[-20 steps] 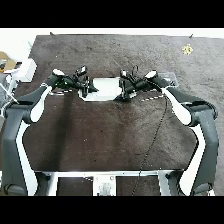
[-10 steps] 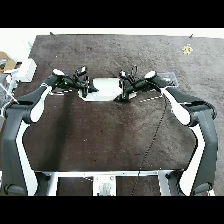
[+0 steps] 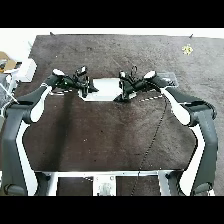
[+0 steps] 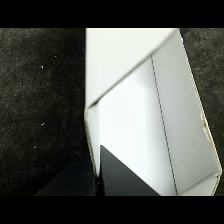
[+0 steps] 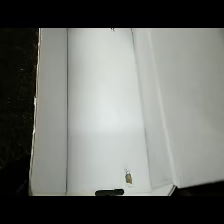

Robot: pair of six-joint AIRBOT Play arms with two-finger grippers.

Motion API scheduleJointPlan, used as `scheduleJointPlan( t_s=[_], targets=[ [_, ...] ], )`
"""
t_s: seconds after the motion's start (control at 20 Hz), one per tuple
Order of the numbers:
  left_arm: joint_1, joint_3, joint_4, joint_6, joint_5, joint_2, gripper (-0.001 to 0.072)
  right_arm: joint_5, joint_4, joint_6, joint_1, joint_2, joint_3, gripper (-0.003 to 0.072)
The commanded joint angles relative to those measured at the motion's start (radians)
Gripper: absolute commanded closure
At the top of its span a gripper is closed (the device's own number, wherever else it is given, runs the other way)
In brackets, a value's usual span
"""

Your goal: Fold the box and place the chain.

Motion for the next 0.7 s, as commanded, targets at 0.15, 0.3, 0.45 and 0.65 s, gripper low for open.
scheduleJointPlan(
  t_s=[0.15,0.3,0.45,0.65],
  targets=[
    [0.001,0.000,0.000,0.000,0.000,-0.001,0.0700,0.002,-0.011,-0.005,0.001,-0.002,0.001,0.0071],
    [0.000,0.000,0.000,0.000,0.000,-0.001,0.0700,0.001,-0.017,-0.013,0.001,-0.005,0.001,0.0129],
    [0.001,0.000,0.000,0.000,0.000,-0.001,0.0700,0.001,-0.016,-0.015,0.000,-0.005,0.001,0.0241],
    [0.001,0.000,0.000,0.000,0.000,-0.001,0.0700,-0.002,-0.016,-0.015,0.000,-0.005,0.001,0.0240]
  ],
)
